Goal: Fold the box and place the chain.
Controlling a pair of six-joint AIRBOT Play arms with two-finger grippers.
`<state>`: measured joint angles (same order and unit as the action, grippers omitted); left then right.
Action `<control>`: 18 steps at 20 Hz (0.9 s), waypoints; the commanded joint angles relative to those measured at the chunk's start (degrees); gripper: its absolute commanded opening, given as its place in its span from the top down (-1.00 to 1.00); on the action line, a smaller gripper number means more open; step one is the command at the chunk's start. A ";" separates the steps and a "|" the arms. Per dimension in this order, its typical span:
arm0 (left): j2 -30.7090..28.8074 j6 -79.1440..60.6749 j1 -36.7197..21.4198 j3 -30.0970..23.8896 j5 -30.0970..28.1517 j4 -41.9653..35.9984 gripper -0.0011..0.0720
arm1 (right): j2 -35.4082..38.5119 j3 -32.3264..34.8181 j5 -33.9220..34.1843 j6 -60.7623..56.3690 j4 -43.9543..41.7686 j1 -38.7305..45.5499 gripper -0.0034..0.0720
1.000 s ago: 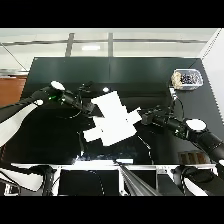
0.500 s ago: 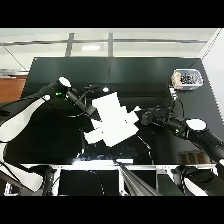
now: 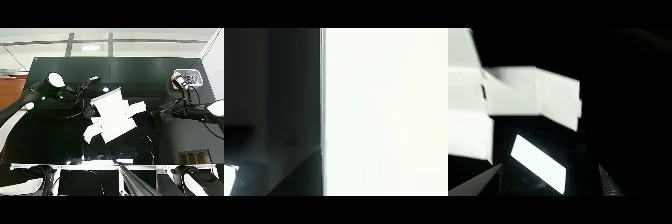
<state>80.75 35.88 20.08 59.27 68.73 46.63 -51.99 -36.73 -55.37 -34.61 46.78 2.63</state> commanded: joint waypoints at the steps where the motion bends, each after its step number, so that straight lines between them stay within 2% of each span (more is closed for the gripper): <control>1: -4.37 -10.71 3.80 -3.17 -10.78 5.33 0.90 | 0.02 -1.88 -1.31 2.86 6.91 2.25 -0.98; 4: -3.08 -18.38 6.47 -3.15 -16.26 12.11 0.90 | -0.02 -1.88 1.51 1.05 3.43 2.25 -0.98; 8: -1.60 -22.69 8.61 -3.15 -23.26 14.25 0.90 | -0.13 -1.36 3.72 3.63 1.46 2.25 -0.98; 10: -0.20 -22.69 8.59 -3.15 -23.43 14.95 0.89 | -0.28 0.44 5.53 10.60 1.05 2.25 -0.98; 14: 2.29 -22.69 8.76 -3.15 -22.60 15.98 0.89 | -1.57 3.41 2.97 20.28 -4.52 2.01 -0.98; 18: 2.60 -22.69 8.83 -2.95 -24.06 15.96 0.89 | -2.71 4.83 3.10 28.89 -5.09 -3.52 -0.98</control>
<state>82.85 13.47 28.82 56.16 45.76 62.13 -53.87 -33.04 -52.03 -13.43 43.09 2.22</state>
